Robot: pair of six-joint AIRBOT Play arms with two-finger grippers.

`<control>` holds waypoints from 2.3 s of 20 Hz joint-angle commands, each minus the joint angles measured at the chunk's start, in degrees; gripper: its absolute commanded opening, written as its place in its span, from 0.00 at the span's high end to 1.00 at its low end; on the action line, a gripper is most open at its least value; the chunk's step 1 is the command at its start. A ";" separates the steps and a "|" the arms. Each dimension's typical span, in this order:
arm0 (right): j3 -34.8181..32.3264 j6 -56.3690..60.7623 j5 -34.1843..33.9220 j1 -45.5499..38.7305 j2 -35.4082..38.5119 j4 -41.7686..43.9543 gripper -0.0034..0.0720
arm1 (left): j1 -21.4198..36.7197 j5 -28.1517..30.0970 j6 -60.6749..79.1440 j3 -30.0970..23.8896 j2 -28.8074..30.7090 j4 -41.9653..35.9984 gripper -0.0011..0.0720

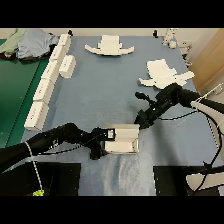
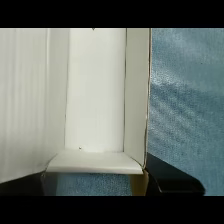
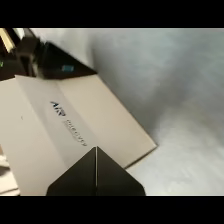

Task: Fold the box.

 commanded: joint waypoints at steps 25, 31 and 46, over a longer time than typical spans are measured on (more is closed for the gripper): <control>-23.52 -25.33 47.74 32.94 36.72 -14.47 0.37 | -0.02 0.02 -0.02 -0.02 -0.02 -0.02 0.41; -23.58 -33.51 48.46 35.65 37.62 -16.13 0.19 | -0.02 0.02 -0.02 -0.02 -0.02 -0.02 0.41; -30.67 -29.90 70.95 45.38 41.40 -29.90 0.19 | -0.02 0.02 -0.02 -0.02 -0.02 -0.02 0.41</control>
